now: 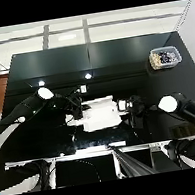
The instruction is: Fold the box and place the chain.
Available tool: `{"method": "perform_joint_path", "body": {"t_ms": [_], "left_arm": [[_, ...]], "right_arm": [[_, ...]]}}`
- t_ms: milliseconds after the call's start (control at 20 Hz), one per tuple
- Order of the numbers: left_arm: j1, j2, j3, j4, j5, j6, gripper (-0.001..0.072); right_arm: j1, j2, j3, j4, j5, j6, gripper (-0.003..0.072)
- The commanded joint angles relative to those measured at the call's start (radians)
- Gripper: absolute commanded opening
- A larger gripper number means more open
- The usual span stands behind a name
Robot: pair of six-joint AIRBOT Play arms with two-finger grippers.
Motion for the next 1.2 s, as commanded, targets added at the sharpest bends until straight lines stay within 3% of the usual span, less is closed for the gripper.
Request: {"method": "perform_joint_path", "body": {"t_ms": [0, 300, 550, 700, 850, 1150], "left_arm": [[-0.001, -0.002, 0.001, 0.006, 0.005, 0.003, 0.0026], [-0.001, -0.002, 0.001, 0.007, 0.001, 0.003, 0.0026], [-0.001, -0.002, 0.0, 0.014, -0.021, 0.004, 0.0026], [-0.001, -0.002, 0.0, 0.014, -0.02, 0.004, 0.0025], [-0.001, -0.002, 0.0, 0.014, -0.019, 0.004, 0.0025], [-0.001, -0.002, 0.0, 0.014, -0.017, 0.004, 0.0025]], "right_arm": [[0.064, -0.073, -0.011, 0.042, -0.066, -0.074, 0.0635], [0.148, -0.117, 0.004, 0.095, -0.254, -0.119, 0.0635], [0.058, -0.117, 0.097, 0.095, -0.121, -0.065, 0.0635], [0.026, -0.117, 0.111, 0.148, -0.131, -0.079, 0.0635], [0.02, -0.154, 0.111, 0.211, -0.247, -0.106, 0.0635], [-0.041, -0.187, 0.13, 0.289, -0.158, -0.219, 0.0635]]}}
